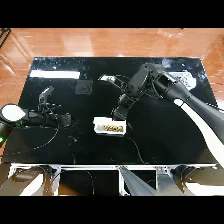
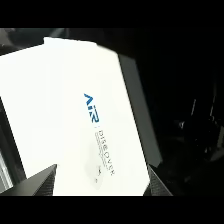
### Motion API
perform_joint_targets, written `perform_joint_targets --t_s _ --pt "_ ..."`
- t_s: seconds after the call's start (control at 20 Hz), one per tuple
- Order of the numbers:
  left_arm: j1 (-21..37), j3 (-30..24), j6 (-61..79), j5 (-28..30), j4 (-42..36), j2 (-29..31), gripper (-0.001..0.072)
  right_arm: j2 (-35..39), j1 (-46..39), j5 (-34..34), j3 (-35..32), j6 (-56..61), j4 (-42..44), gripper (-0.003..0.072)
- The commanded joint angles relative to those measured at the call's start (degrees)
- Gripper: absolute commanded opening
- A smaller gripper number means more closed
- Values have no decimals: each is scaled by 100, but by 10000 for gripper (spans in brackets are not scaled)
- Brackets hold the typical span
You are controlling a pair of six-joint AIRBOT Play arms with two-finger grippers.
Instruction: Fold the box and place the chain.
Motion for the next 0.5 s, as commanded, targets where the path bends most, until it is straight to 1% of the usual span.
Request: perform_joint_targets --t_s 0.0,0.15,0.3,0.45 --pt "4 7 4 0 -26 -2 508 -2 22 -66 7 -35 -245 708" --pt "4 7 4 24 -24 -2 508 -4 68 -70 4 -42 -282 708" --pt "4 7 9 22 -22 -2 508 -4 256 -192 4 -549 -302 708" --pt "4 4 7 24 -24 -2 508 -4 428 -260 4 -699 -616 709"
